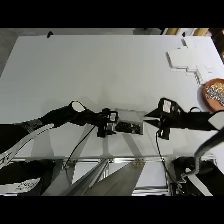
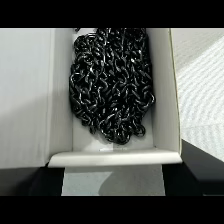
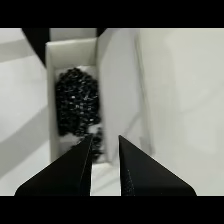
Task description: Fold the box and place the chain.
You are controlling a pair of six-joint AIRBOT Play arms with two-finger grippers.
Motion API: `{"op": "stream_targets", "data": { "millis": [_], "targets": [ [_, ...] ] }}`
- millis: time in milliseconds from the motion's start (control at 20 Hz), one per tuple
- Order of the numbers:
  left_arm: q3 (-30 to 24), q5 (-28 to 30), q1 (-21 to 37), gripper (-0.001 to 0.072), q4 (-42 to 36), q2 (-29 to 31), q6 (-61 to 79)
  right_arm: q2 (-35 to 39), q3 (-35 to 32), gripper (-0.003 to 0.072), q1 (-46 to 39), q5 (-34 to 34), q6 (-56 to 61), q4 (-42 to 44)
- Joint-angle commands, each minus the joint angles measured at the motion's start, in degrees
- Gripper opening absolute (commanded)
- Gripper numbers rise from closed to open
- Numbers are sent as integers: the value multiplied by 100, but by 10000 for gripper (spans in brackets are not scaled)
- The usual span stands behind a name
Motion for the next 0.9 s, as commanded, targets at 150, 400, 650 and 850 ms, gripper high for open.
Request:
{"op": "stream_targets", "data": {
  "millis": [150,400,650,850],
  "targets": [
    [7,0,2,402,0,4,2,-1541,2531,16,4,501,1392,-686],
    [7,0,2,402,0,4,2,-2636,2756,16,208,63,1871,-977],
    [7,0,2,402,-2,4,2,-2983,2726,17,817,184,1847,-1290],
    [7,2,2,402,0,4,2,-2981,2465,18,1051,289,1808,-1296]
  ]
}}
